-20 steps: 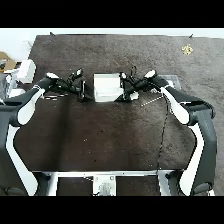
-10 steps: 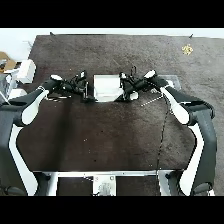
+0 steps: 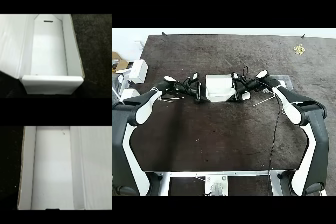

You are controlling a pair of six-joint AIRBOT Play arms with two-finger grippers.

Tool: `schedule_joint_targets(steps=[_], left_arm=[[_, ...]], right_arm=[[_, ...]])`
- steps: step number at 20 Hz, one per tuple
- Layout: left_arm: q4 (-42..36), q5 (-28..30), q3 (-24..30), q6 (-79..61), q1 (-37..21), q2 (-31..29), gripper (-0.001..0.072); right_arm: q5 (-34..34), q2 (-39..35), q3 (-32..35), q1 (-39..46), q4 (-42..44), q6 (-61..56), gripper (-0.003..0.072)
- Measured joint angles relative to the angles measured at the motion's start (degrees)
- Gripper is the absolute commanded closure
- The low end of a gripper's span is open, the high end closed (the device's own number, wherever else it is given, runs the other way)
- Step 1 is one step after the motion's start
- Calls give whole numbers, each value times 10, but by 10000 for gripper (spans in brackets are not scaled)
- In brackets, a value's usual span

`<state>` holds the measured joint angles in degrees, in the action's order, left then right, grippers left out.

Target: Fold the box and place the chain.

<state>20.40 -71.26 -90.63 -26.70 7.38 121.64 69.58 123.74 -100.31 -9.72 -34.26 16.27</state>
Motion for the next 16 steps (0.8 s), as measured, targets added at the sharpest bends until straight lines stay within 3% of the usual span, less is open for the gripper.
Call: schedule_joint_targets(steps=[16], left_arm=[[-36,9,0,-15,16,16,0]], right_arm=[[0,0,0,0,0,0,237]])
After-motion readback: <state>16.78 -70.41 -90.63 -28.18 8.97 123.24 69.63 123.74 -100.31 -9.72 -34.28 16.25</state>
